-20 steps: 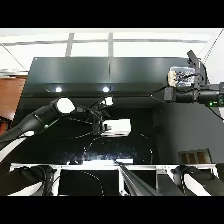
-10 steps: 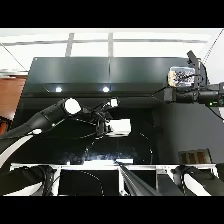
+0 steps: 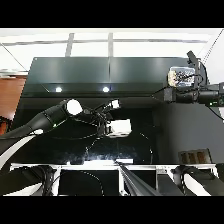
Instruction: Fold the box and place the chain.
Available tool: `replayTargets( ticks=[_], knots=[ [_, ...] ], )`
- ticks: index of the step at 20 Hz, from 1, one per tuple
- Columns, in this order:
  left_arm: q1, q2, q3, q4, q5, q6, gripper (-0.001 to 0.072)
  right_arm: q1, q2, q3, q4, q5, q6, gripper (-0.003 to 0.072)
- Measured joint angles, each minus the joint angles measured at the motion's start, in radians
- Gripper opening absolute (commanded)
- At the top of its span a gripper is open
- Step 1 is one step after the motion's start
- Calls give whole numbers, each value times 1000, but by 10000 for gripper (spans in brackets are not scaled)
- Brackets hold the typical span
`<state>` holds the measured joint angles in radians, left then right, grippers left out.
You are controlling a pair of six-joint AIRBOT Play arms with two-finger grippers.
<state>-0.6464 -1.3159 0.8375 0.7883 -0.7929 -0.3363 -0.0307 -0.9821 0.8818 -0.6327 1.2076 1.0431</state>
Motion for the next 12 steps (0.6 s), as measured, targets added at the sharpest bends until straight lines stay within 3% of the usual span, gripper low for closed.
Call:
replayTargets(
  ticks=[12],
  knots=[
    [0,12,18,11,-39,3,707,0,0,0,0,1,0,42]
  ],
)
